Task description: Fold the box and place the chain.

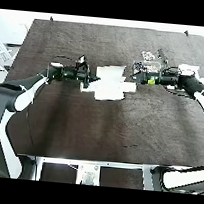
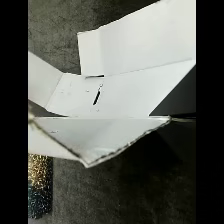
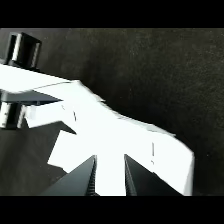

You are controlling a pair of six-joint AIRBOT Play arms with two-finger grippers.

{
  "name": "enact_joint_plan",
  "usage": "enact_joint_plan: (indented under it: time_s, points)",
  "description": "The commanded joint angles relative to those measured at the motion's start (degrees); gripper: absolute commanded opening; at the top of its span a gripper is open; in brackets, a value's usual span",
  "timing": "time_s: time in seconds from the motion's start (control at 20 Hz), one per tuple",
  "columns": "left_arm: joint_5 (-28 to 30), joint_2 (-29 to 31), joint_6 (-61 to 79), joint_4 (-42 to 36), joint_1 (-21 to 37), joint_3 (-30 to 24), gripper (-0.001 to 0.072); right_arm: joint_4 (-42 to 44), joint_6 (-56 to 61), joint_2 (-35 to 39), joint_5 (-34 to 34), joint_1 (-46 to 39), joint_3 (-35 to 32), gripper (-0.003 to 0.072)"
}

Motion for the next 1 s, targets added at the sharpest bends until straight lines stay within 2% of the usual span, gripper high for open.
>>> enact_joint_plan:
  time_s: [0.0,0.3,0.45,0.65,0.95]
  points:
    - [-1.7,-2.0,-1.6,1.6,0.0,0.2,0.0014,1.6,-0.2,0.8,0.1,0.1,-0.3,0.0219]
    - [-3.2,-3.3,-1.1,2.2,0.0,0.8,0.0015,3.0,-0.1,0.8,0.5,1.0,-0.3,0.0219]
    - [-4.0,-3.6,-1.3,4.9,0.0,1.0,0.0015,3.0,-0.2,1.7,0.4,1.5,-0.9,0.0219]
    - [-5.6,-5.9,-3.9,5.2,0.0,5.6,0.0014,3.6,-1.2,4.6,0.4,1.5,-2.7,0.0219]
    - [-5.4,-6.5,-4.0,5.4,0.0,5.7,0.0015,3.5,-1.7,5.4,0.4,0.8,-3.3,0.0219]
